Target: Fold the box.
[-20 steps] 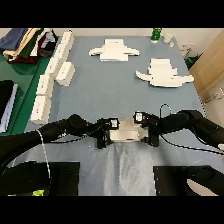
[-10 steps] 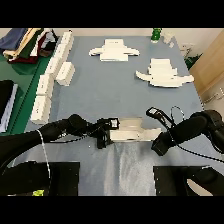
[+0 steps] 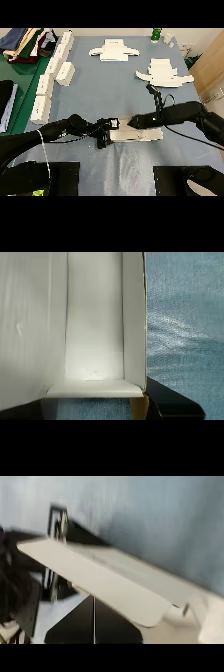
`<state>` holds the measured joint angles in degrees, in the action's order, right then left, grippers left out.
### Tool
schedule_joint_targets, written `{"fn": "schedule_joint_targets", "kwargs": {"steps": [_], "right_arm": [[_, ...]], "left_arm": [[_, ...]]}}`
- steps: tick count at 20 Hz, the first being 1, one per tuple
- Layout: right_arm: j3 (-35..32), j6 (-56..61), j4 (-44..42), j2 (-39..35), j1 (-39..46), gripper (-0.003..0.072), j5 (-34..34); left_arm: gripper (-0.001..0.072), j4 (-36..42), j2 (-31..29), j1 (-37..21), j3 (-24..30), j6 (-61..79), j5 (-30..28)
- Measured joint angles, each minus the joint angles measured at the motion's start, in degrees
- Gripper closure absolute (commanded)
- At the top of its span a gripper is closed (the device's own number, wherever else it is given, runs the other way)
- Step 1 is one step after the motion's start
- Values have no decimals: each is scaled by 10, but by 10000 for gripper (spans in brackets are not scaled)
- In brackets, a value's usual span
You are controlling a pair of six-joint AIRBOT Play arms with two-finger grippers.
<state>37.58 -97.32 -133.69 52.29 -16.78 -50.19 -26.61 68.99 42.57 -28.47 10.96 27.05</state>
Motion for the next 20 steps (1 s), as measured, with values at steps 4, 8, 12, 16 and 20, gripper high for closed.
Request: {"fn": "schedule_joint_targets", "kwargs": {"steps": [4, 8, 12, 16, 20], "right_arm": [[68, -5, 19, 98, 0, 687, 47], [92, -12, 34, 181, 0, 687, 58], [99, -28, 38, 225, -5, 687, 60], [101, -38, 39, 240, -7, 686, 59], [101, -42, 41, 254, -10, 687, 51]], "left_arm": [[287, 0, 0, 0, 0, 0, 0], [287, 0, 0, 0, 0, 0, 1], [287, 1, 0, 0, 0, -1, 1], [287, 1, 0, 0, 0, -1, 1], [287, 1, 0, 0, 0, -1, 1]]}}
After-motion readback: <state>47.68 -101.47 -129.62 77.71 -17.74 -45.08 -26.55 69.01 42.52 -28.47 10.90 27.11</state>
